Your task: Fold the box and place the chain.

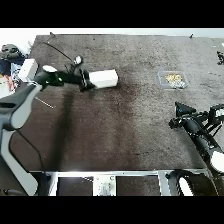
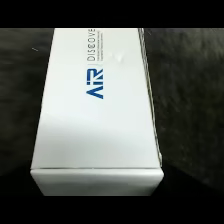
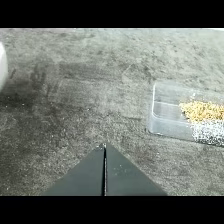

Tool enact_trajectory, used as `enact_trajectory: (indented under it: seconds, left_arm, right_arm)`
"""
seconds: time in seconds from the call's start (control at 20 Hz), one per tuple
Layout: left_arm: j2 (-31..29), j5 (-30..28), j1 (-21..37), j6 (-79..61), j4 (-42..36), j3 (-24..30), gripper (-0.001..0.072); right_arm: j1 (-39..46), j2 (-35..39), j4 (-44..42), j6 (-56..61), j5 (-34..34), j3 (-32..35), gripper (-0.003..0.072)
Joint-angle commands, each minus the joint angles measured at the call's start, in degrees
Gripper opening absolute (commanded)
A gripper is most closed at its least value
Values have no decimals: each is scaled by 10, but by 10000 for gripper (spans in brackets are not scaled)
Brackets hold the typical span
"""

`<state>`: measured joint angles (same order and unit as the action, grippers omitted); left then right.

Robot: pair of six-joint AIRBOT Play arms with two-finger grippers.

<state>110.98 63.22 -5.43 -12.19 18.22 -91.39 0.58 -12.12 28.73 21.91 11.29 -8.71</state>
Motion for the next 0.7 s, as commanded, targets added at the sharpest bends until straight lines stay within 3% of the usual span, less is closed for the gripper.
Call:
enact_trajectory:
  seconds: [0.0,0.2,0.45,0.65]
  left_arm:
    - [-114,-108,30,109,6,12,4]
    - [-297,-281,118,169,7,141,4]
    - [-477,-298,311,261,46,361,4]
    - [-543,-302,425,289,84,500,4]
  right_arm:
    - [0,2,0,0,-2,1,10]
    - [0,2,0,0,-2,1,10]
    - [0,2,0,0,-2,2,10]
    - [0,2,0,0,-2,2,10]
